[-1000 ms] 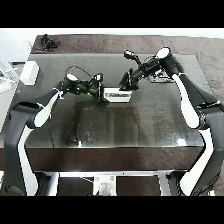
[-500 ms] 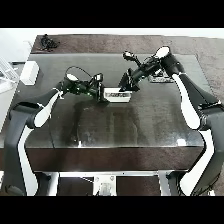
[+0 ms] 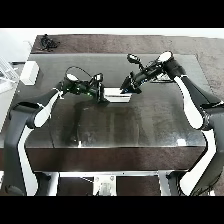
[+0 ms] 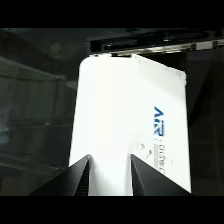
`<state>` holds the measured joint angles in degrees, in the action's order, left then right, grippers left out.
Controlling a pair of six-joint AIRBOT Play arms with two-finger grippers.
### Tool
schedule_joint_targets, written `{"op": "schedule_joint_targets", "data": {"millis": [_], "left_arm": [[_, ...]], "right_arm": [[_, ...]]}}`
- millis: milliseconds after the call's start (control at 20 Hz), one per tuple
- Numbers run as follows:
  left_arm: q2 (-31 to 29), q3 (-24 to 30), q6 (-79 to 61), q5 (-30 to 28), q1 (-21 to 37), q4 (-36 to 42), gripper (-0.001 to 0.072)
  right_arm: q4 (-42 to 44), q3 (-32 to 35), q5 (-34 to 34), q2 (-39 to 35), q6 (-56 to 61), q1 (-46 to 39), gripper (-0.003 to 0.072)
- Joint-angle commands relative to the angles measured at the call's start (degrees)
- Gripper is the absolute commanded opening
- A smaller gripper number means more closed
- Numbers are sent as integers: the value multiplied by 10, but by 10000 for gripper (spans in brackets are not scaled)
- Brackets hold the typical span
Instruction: Fold the box and place the chain.
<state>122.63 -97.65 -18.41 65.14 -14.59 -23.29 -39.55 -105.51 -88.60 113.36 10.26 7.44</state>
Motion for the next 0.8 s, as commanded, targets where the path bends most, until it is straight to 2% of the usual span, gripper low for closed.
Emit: {"op": "schedule_joint_targets", "data": {"millis": [0, 500, 650, 750], "left_arm": [[0, 0, 0, 0, 0, 0, 329], [0, 0, 0, 0, 0, 0, 329], [0, 0, 0, 0, 0, 0, 328], [0, 0, 0, 0, 0, 0, 329]], "right_arm": [[14, 18, 33, 0, -35, 0, 300], [34, 35, 31, -7, -54, -3, 291], [40, 83, 37, -50, -65, -6, 272], [43, 124, 76, -78, -96, -10, 273]]}}
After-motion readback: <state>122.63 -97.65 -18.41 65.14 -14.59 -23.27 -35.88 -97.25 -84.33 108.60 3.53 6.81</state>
